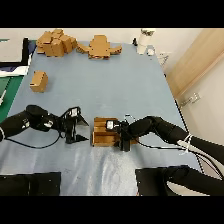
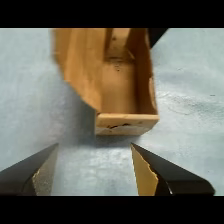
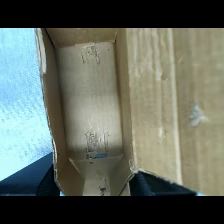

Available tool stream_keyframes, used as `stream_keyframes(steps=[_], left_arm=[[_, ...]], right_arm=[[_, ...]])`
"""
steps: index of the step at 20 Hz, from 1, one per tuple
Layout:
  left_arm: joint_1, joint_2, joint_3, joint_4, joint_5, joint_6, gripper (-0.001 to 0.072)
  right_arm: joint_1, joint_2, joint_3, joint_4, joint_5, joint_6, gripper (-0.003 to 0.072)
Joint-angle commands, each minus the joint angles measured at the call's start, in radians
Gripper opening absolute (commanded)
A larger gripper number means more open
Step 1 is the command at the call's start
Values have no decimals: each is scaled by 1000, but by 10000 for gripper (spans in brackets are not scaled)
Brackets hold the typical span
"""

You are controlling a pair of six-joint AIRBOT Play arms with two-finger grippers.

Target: Fold the box.

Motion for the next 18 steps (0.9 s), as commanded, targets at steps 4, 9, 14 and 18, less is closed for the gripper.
stream_keyframes(steps=[4,9,14,18], left_arm=[[-52,18,-67,-61,69,76,720],[-109,18,-67,-55,71,66,720],[-123,18,-66,-41,82,59,720],[-166,18,-64,-41,142,22,720]], right_arm=[[0,0,0,0,0,0,513],[0,0,0,0,0,0,512],[0,0,0,0,0,0,512],[0,0,0,0,0,0,512]])
